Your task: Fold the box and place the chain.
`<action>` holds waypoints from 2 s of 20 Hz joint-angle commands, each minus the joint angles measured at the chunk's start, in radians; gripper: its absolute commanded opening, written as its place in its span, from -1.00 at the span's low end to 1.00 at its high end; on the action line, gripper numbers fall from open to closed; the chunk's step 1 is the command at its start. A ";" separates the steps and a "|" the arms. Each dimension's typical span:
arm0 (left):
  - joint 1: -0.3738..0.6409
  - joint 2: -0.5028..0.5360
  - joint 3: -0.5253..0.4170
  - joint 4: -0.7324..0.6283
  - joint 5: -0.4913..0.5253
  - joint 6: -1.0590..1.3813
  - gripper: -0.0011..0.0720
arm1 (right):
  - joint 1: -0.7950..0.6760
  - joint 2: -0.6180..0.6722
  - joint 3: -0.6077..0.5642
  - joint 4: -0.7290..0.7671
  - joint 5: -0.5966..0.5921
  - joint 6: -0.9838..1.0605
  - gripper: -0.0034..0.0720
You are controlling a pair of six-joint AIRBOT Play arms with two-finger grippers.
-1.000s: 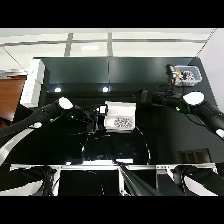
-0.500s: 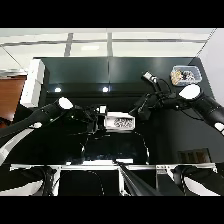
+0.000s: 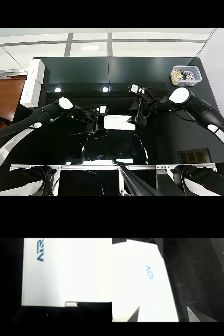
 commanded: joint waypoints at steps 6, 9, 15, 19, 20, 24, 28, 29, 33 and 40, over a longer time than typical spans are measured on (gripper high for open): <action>0.000 0.001 0.001 0.001 -0.001 0.002 0.00 | 0.031 -0.008 0.001 -0.022 0.128 -0.010 0.94; 0.000 0.001 0.001 0.000 -0.002 0.002 0.00 | 0.068 -0.008 0.001 -0.101 0.089 -0.004 0.94; 0.000 0.001 0.001 0.000 -0.005 0.002 -0.01 | 0.076 -0.006 0.011 -0.173 -0.003 0.040 0.94; 0.000 0.001 0.001 0.001 -0.005 0.002 -0.01 | 0.076 -0.005 0.021 -0.172 0.010 0.063 0.19; 0.000 0.001 0.001 0.001 -0.005 0.002 0.00 | 0.076 -0.005 0.021 -0.172 0.014 0.067 0.19; 0.000 0.000 0.001 0.001 -0.005 0.002 0.00 | 0.076 -0.006 0.021 -0.173 0.032 0.085 0.19; 0.000 0.000 0.001 0.001 -0.005 0.002 0.00 | 0.076 -0.007 0.008 -0.173 0.033 0.085 0.19; 0.000 0.000 0.001 0.000 -0.005 0.002 0.00 | 0.076 -0.007 0.008 -0.172 0.033 0.085 0.19; 0.000 0.000 0.001 0.001 -0.005 0.002 0.00 | 0.078 -0.007 0.008 -0.174 0.032 0.085 0.19; 0.000 0.000 0.001 0.000 -0.005 0.002 0.00 | 0.078 -0.007 0.001 -0.173 0.048 0.084 0.19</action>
